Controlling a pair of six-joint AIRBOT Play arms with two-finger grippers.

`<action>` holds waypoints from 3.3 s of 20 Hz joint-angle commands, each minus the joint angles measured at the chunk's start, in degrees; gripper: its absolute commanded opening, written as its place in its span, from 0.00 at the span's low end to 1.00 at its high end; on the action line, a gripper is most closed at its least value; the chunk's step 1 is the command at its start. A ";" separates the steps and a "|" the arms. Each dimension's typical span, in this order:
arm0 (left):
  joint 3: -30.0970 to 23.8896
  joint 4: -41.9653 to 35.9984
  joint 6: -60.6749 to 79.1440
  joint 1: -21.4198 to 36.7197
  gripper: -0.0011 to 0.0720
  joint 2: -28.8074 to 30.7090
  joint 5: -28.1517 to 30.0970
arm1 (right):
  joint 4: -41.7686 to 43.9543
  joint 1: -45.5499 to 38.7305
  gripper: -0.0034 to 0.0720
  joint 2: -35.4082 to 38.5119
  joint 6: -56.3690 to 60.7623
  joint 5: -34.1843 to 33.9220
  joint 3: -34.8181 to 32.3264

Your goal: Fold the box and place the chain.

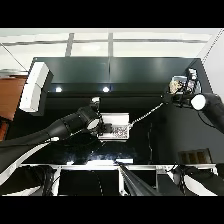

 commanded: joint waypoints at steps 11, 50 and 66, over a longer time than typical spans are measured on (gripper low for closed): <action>0.04 0.00 0.02 -0.04 0.06 0.00 -0.04 | -7.58 4.02 0.53 -7.82 6.25 -1.03 -0.07; 0.04 0.07 0.02 -0.04 0.06 0.00 0.42 | -6.12 9.40 0.09 -10.14 14.27 1.88 0.37; 0.04 0.07 0.02 -0.04 0.06 0.00 0.39 | -4.57 9.40 0.08 2.27 -0.87 22.91 11.45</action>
